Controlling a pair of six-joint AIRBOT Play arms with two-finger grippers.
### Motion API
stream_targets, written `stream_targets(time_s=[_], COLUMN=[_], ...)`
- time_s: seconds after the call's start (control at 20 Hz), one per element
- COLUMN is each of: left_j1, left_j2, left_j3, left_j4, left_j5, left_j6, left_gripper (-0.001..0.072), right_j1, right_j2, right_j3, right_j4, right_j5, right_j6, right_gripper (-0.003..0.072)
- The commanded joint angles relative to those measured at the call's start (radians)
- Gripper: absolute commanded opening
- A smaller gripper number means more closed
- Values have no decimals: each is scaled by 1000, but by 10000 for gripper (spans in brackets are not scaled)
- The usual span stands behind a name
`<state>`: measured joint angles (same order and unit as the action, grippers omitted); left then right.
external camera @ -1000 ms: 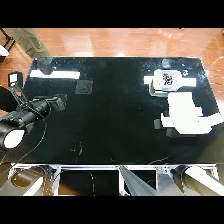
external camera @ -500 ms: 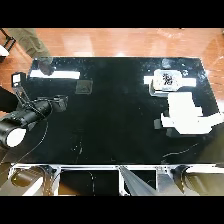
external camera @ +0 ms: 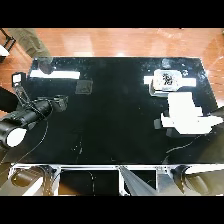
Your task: Fold the box and place the chain.
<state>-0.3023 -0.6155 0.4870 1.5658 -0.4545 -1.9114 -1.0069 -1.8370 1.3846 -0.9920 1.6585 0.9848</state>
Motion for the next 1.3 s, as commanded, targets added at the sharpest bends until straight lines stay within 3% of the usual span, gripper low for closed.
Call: stream_targets(time_s=[0.0, 0.05, 0.1, 0.4, 0.5, 0.55, 0.7, 0.8, 1.25], left_j1=[-1, -1, -1, -1, -1, -1, -1, -1, -1], left_j2=[0, 0, 0, 0, 0, 0, 0, 0, 0], left_j3=[0, 0, 0, 0, 0, 0, 0, 0, 0], left_j4=[0, 0, 0, 0, 0, 0, 0, 0, -10], left_j5=[0, 0, 0, 0, 0, 0, 0, 0, 0], left_j6=[0, 0, 0, 0, 0, 0, 0, 0, 0], left_gripper=[635, 635, 635, 635, 634, 634, 635, 635, 634], right_j1=[21, 28, 34, 47, 47, 47, 47, 47, 79], right_j2=[-10, -12, -13, -20, -20, -20, -20, -20, -9], right_j3=[3, 3, 3, 2, 2, 2, 2, 2, -27], right_j4=[-5, -7, -13, -54, -48, -34, 18, 46, 127], right_j5=[7, 7, 7, 13, 29, 38, 52, 71, 123], right_j6=[3, 2, 0, -2, -29, -42, -60, -81, -100], right_gripper=[699, 636, 526, 524, 160, 130, 124, 16, 19])
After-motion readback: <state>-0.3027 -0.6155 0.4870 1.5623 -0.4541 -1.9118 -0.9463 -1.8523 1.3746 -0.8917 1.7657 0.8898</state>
